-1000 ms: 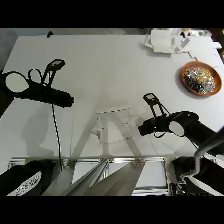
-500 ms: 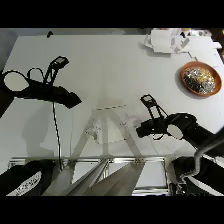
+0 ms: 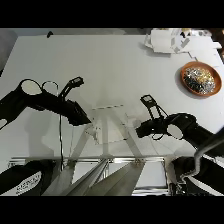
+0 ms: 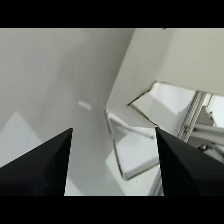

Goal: Fold the box and place the chain.

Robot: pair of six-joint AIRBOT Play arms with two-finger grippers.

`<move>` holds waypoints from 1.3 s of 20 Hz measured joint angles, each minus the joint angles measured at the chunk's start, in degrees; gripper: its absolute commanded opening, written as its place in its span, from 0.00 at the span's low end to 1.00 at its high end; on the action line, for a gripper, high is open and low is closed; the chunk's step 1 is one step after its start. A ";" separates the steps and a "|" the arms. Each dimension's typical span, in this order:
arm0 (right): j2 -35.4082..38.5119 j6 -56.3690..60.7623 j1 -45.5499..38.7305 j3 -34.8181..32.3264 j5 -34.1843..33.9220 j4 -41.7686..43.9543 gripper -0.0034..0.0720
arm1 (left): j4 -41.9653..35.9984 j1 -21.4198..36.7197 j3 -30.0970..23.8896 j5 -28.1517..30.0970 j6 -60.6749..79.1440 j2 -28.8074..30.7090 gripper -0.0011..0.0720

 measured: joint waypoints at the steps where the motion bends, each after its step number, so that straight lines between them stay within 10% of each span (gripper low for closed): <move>1: 0.00 0.00 0.00 0.00 0.02 0.02 0.07 | -2.29 0.00 -0.74 0.72 2.64 -0.15 0.80; 13: 0.00 0.00 0.00 0.00 0.17 0.90 0.07 | -13.66 -2.97 -2.60 8.37 20.57 -4.55 0.77; 17: -0.02 0.02 0.00 0.00 0.33 1.14 0.07 | -14.47 -5.73 -2.60 11.47 24.61 -6.21 0.50; 20: 0.00 0.00 0.00 0.00 0.52 1.25 0.07 | -12.70 -6.43 -2.60 12.87 25.81 -6.67 0.09; 23: 0.00 0.02 0.00 0.02 0.33 1.31 0.08 | -11.85 -6.71 -2.60 14.14 26.93 -6.84 0.02; 26: 0.07 0.02 0.02 0.52 2.01 1.92 0.47 | -11.80 -6.82 -2.64 16.02 30.40 -6.93 0.02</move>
